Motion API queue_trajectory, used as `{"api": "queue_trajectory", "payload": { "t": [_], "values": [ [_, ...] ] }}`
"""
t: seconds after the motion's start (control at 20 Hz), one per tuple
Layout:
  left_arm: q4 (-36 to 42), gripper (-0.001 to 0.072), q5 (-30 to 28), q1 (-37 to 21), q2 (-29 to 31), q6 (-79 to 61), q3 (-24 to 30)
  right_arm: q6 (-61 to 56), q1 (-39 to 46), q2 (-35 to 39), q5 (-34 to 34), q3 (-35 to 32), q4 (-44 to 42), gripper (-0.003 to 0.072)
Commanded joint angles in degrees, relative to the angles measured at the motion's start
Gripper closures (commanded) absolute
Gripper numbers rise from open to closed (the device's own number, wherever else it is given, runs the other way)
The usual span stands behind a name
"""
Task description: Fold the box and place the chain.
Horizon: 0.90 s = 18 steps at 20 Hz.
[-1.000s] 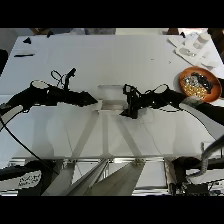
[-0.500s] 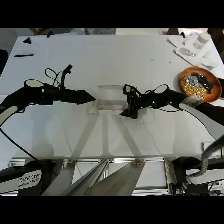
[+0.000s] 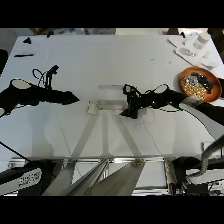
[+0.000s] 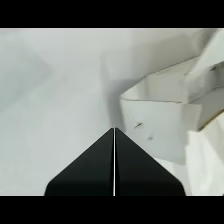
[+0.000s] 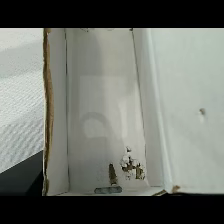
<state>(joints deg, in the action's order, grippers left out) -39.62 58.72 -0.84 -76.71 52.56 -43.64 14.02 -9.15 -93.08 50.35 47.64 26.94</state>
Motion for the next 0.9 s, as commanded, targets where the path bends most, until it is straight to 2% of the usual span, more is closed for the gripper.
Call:
{"api": "queue_trajectory", "payload": {
  "t": [0.0,0.15,0.4,0.65,0.85],
  "values": [
    [-4.13,0.0697,-1.92,2.73,-2.29,2.99,0.92,0.00,0.00,0.04,0.00,-0.02,0.00,0.0289],
    [-3.69,0.0697,-2.38,5.86,-5.42,3.06,0.92,0.00,0.00,0.04,0.02,-0.02,0.00,0.0289],
    [3.58,0.0697,-2.40,8.46,-6.47,1.25,0.92,0.00,0.00,0.04,0.00,-0.02,0.00,0.0289],
    [4.74,0.0698,-1.40,8.46,-6.47,1.22,0.92,0.00,0.00,0.04,0.00,-0.02,0.00,0.0289],
    [11.56,0.0690,2.14,8.44,-6.43,-4.26,0.92,0.00,0.00,0.04,0.00,-0.02,0.00,0.0289]
  ]
}}
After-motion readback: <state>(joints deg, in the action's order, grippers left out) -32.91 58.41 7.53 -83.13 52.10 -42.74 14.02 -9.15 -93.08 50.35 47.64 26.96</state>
